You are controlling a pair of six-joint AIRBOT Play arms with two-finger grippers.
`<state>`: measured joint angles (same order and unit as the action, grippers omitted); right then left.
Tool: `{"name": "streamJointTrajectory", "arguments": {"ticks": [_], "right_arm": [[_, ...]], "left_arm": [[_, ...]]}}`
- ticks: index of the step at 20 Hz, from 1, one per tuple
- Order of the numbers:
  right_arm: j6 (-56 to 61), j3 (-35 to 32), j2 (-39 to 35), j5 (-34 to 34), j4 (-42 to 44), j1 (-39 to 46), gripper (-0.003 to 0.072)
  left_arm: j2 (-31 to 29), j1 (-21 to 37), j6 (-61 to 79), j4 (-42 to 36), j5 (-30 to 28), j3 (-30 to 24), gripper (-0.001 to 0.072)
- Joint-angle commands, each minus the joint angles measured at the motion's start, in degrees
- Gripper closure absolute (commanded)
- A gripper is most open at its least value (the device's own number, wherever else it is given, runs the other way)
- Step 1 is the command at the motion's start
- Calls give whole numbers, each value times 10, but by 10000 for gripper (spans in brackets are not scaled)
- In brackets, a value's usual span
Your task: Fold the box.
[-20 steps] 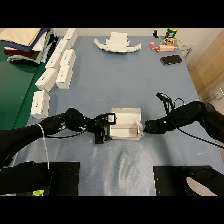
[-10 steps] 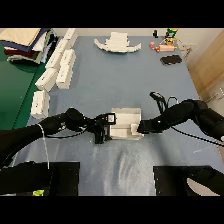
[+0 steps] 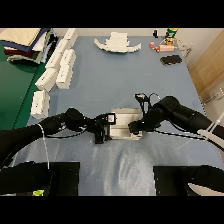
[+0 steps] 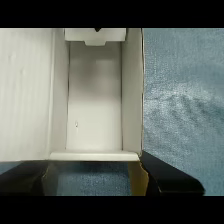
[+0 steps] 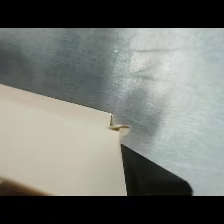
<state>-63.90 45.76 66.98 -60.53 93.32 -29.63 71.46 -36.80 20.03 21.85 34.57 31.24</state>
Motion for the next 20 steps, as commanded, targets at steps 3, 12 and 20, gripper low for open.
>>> {"name": "streamJointTrajectory", "arguments": {"ticks": [3, 12, 20], "right_arm": [[142, 25, 51, -26, -105, -48, 182], [187, 25, 62, -15, -94, -49, 294], [189, 25, 63, -20, -95, -65, 684]], "left_arm": [[0, 0, 0, 0, 0, 0, 248], [0, 0, 0, 0, 0, 0, 248], [0, 0, 0, 0, 0, 0, 249]]}}
